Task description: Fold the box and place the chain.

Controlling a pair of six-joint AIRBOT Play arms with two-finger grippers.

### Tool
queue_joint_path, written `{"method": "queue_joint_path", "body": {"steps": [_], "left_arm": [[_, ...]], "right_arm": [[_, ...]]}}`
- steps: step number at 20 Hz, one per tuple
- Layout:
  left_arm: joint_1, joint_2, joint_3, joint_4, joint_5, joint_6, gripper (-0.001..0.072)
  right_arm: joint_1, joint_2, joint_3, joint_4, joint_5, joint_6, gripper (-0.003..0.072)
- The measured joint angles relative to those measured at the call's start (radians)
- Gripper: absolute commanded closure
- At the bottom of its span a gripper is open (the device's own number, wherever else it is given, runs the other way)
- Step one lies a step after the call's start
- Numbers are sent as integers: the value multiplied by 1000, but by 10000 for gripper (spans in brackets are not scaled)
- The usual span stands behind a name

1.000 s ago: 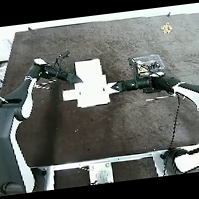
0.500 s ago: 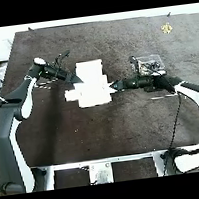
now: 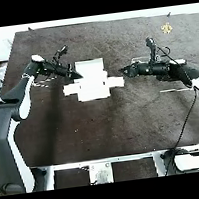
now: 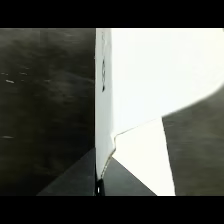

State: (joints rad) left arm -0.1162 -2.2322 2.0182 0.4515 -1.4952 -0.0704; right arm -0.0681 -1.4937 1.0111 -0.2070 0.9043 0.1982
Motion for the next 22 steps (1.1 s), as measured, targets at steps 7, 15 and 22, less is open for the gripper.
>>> {"method": "queue_joint_path", "body": {"steps": [7, 15, 22], "left_arm": [[0, 6, -7, 49, 105, 151, 699], [-2, -14, -64, 78, 145, 221, 699], [-1, -18, -71, 95, 150, 235, 698]], "right_arm": [[55, 2, 6, -53, -34, -105, 182], [72, 2, 6, -86, -77, -177, 289], [78, -32, 6, -147, -82, -219, 40]]}}
